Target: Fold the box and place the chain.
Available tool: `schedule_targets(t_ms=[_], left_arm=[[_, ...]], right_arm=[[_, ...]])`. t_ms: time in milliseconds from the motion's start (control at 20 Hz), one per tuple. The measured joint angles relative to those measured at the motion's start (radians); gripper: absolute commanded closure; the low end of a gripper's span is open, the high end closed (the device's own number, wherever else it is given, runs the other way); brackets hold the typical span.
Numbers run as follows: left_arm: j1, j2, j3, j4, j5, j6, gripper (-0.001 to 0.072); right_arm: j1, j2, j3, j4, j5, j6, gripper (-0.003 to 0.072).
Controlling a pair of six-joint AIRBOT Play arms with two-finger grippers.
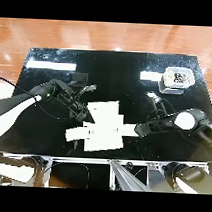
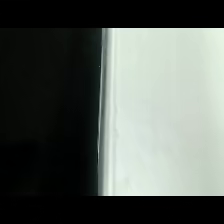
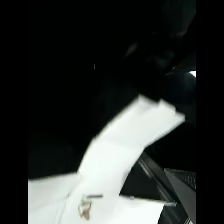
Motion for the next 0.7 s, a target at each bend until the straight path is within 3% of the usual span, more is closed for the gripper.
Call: schedule_targets(t_ms=[350,700], left_arm=[[-0.072,0.093,0.0,0.029,-0.148,0.129,0.0696],[-0.183,0.291,-0.169,0.117,-0.442,0.196,0.0692]], right_arm=[[-0.091,0.045,0.063,-0.164,0.064,0.006,-0.0027],[-0.106,0.05,0.071,-0.207,-0.137,-0.004,-0.0027]])
